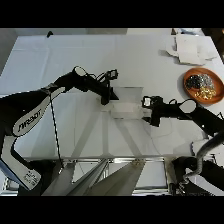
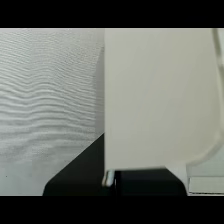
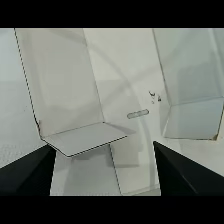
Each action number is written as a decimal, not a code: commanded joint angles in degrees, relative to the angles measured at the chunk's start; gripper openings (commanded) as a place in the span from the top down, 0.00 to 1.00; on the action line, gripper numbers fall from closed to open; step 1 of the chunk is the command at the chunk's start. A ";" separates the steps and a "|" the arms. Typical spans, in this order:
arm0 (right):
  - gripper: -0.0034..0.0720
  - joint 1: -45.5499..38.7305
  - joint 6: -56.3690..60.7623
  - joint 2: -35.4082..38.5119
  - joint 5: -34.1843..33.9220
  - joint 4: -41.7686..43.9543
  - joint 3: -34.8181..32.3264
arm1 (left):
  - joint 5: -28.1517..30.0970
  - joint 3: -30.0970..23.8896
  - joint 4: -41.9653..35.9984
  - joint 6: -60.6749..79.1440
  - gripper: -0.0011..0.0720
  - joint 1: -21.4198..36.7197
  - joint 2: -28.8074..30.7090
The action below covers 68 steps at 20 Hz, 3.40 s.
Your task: Fold the box and place the chain.
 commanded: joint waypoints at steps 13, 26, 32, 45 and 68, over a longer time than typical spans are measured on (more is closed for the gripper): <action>0.07 0.61 10.91 -0.13 -4.57 4.11 0.04 | 0.00 0.00 0.00 0.02 0.98 -0.04 -0.04; 0.07 -2.78 14.38 -11.30 4.39 2.71 10.47 | 0.00 0.00 0.00 0.02 0.98 -0.04 -0.04; 0.07 -2.78 19.61 -15.82 8.61 -6.45 17.40 | -0.02 0.00 0.02 0.02 0.98 -0.04 -0.04; 0.07 -2.78 24.50 -15.98 8.41 -12.55 18.82 | -0.02 0.00 0.00 0.02 0.98 -0.04 -0.04; 0.07 -2.80 15.67 13.60 8.63 -7.87 3.48 | 0.00 0.00 0.00 0.02 0.97 -0.07 -0.04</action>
